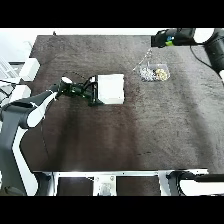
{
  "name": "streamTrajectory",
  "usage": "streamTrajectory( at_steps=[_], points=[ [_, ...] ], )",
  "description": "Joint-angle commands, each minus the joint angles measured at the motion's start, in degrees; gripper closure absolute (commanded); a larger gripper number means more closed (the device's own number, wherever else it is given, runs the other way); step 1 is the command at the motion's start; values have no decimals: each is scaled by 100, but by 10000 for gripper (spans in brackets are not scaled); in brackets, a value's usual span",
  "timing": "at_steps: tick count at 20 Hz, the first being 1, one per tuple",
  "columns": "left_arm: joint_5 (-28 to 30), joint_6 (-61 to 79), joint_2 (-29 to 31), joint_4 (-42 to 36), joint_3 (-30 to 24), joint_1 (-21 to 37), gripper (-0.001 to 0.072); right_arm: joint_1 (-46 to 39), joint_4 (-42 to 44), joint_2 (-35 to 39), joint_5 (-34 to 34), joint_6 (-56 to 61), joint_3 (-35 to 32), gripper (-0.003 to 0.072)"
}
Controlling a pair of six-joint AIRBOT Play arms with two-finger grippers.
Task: Fold the box and place the chain.
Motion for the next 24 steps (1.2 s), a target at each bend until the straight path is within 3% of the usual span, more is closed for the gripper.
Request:
streamTrajectory(
  at_steps=[1, 7, 16, 18, 24],
  points=[
    [2, 2, 0, 2, -2, 2, 181, 334, -15, 673, 431, 7, 2, 678],
    [2, 2, 0, 2, -2, 0, 181, 1060, -15, 1272, 767, 7, 0, 678],
    [0, 2, 0, 2, -2, 2, 181, 2162, -9, 1362, 820, 17, -197, 678],
    [0, 0, 0, 2, -2, 0, 181, 2236, 9, 1362, 636, 129, -485, 678],
    [-2, 0, 0, 2, -2, 0, 181, 2286, 201, 1357, -756, 317, -1674, 678]
  ],
)
